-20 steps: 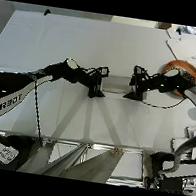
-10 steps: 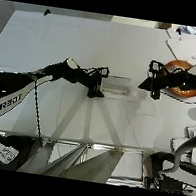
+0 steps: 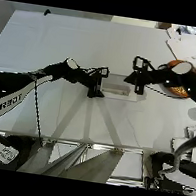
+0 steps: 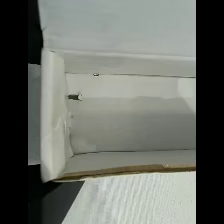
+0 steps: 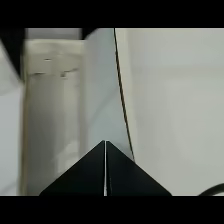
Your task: Fold the box and place the chain.
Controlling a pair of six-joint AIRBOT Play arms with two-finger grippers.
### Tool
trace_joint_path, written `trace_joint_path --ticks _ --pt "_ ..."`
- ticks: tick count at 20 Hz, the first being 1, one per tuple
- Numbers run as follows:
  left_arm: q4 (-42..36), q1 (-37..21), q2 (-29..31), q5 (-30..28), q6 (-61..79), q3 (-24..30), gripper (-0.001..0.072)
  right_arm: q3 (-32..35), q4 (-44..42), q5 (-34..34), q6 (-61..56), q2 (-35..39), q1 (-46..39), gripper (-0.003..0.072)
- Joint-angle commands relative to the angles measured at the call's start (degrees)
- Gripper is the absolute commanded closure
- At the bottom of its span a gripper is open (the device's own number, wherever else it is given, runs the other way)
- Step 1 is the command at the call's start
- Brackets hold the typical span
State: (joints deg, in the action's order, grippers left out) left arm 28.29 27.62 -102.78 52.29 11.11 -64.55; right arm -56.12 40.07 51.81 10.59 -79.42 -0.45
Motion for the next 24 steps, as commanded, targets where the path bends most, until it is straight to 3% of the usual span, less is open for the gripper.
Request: trace_joint_path --ticks 1,8,14,16,20,24 --pt "0.0 0.0 0.0 0.0 0.0 0.0 0.0555 -0.1 0.0 -11.7 -4.0 -4.2 2.5 0.0676" --pt "0.0 0.0 0.0 0.0 0.0 0.0 0.0555 -0.1 0.0 -10.8 -4.8 -9.3 2.3 0.0675" --pt "0.0 0.0 0.0 0.0 0.0 0.0 0.0555 -0.1 4.2 -9.7 -4.8 -1.6 2.3 0.0675" --pt "0.0 0.0 0.0 0.0 0.0 0.0 0.0555 -0.1 5.0 -5.0 -4.8 3.2 1.5 0.0675" --pt "0.0 0.0 0.0 0.0 0.0 0.0 0.0555 0.2 7.7 11.5 -4.7 10.2 -2.1 0.0675" --pt "0.0 0.0 0.0 0.0 0.0 0.0 0.0555 5.1 10.5 14.3 -4.6 13.1 -3.9 0.067"
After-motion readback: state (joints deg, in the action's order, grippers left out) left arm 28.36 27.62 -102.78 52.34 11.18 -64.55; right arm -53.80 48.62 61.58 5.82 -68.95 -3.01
